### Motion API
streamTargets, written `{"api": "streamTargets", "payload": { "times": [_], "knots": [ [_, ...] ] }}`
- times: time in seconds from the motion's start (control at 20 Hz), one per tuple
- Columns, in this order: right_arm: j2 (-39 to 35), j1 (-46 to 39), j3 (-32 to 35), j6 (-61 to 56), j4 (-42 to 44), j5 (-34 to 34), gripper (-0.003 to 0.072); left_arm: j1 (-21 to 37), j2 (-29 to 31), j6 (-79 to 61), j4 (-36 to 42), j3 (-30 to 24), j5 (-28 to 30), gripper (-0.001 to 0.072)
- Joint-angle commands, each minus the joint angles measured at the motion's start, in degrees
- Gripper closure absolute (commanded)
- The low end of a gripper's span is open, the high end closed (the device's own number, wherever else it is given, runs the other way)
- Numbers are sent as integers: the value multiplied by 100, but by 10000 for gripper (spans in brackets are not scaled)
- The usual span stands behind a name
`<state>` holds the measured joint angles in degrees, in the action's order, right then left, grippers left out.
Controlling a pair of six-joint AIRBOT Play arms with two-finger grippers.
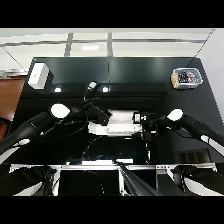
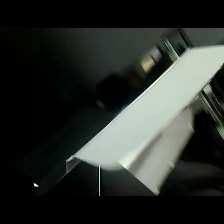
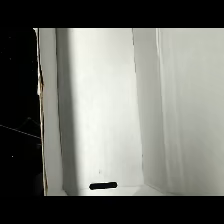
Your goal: Fold the box and place the chain.
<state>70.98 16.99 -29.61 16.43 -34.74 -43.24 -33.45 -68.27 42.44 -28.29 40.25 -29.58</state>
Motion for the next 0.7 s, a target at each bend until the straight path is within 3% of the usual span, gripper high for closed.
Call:
{"api": "streamTargets", "payload": {
  "times": [0.0,0.3,0.5,0.65],
  "knots": [
    [0,2,2,0,-2,-2,588,-4,-317,-216,-168,184,546,684],
    [0,2,2,-2,0,-7,588,7,-1141,-173,-361,295,-420,683],
    [0,2,2,0,0,-7,588,50,-1172,-332,-435,511,-531,684],
    [0,2,2,-2,2,-7,588,299,-876,-310,-927,1010,-1113,684]
  ]
}}
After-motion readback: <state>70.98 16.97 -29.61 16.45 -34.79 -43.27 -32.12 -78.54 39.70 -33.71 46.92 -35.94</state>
